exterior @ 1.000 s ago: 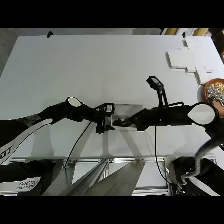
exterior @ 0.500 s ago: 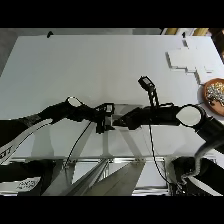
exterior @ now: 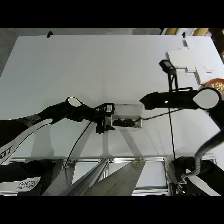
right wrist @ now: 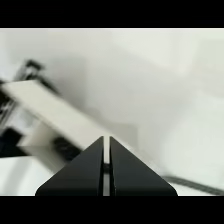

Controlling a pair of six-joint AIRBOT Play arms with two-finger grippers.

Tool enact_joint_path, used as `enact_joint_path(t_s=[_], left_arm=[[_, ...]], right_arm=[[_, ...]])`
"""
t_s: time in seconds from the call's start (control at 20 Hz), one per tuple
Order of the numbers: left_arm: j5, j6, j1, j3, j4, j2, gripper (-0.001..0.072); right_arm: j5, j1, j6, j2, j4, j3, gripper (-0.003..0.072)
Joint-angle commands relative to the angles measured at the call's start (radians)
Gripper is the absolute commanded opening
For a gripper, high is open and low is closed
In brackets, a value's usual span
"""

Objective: Fold the box and place the chain.

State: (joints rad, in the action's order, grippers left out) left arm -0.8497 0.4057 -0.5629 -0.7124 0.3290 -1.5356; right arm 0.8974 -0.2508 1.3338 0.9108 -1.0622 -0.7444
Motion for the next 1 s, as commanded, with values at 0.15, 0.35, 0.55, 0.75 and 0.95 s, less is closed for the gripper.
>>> enact_joint_path(t_s=[0.15, 0.35, 0.55, 0.75, 0.95], left_arm=[[0.0, 0.0, 0.0, 0.0, 0.0, 0.0, 0.0036], [0.0, 0.0, 0.0, 0.0, 0.0, 0.0, 0.0036], [0.0, 0.0, 0.0, 0.0, 0.0, 0.0, 0.0036], [0.0, 0.0, 0.0, 0.0, 0.0, 0.0, 0.0036], [0.0, 0.0, 0.0, 0.0, 0.0, 0.0, 0.0036]], right_arm=[[0.08, 0.185, 0.219, 0.002, -0.407, 0.023, 0.0012], [0.07, 0.195, 0.223, 0.002, -0.406, 0.099, 0.0018], [0.053, 0.195, 0.224, 0.002, -0.406, 0.137, 0.018], [0.065, 0.195, 0.223, 0.05, -0.404, 0.137, 0.0258], [0.068, 0.195, 0.23, 0.137, -0.391, 0.137, 0.0312]])
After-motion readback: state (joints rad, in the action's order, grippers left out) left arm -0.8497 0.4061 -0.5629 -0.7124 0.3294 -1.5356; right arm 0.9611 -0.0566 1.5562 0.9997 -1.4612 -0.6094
